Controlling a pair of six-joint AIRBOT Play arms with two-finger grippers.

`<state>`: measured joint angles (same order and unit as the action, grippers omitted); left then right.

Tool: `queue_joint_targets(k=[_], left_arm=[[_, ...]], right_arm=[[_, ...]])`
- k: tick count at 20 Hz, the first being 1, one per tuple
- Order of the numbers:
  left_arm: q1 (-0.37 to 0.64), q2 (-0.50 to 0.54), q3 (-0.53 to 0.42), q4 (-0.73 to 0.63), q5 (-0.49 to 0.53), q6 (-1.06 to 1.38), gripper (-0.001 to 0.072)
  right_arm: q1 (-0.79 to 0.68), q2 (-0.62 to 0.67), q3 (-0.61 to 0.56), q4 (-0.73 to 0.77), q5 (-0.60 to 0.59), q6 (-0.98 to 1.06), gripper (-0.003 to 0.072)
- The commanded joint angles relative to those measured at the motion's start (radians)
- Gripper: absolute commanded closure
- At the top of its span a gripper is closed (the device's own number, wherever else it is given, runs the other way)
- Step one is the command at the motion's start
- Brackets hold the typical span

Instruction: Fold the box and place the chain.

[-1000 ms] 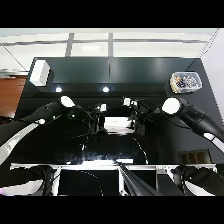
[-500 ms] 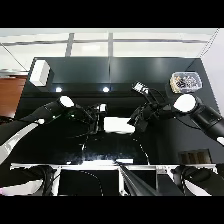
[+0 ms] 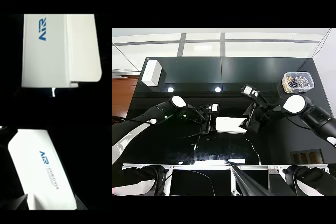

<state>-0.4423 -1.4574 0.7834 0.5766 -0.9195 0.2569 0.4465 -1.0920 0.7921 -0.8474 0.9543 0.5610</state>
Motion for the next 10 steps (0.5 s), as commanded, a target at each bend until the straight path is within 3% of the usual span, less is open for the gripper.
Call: queue_joint_targets(k=[1, 5, 7, 9, 10], left_arm=[[0.0, -0.001, 0.0, 0.0, 0.001, 0.0, 0.024], [0.0, -0.001, 0.0, 0.0, 0.0, 0.0, 0.024], [0.0, -0.001, 0.0, 0.001, 0.001, 0.001, 0.024], [0.0, -0.001, 0.0, 0.001, 0.001, 0.0, 0.024], [0.0, -0.001, 0.0, 0.001, 0.001, 0.0, 0.024]], right_arm=[[0.042, -0.045, 0.001, -0.018, -0.024, -0.261, -0.0034], [0.053, -0.079, 0.001, 0.092, -0.088, -0.387, -0.0034], [0.053, -0.079, 0.001, 0.122, -0.083, -0.388, 0.0058], [0.055, -0.079, 0.001, 0.126, -0.069, -0.377, 0.0077], [0.055, -0.08, 0.001, 0.125, -0.068, -0.347, 0.0184]])
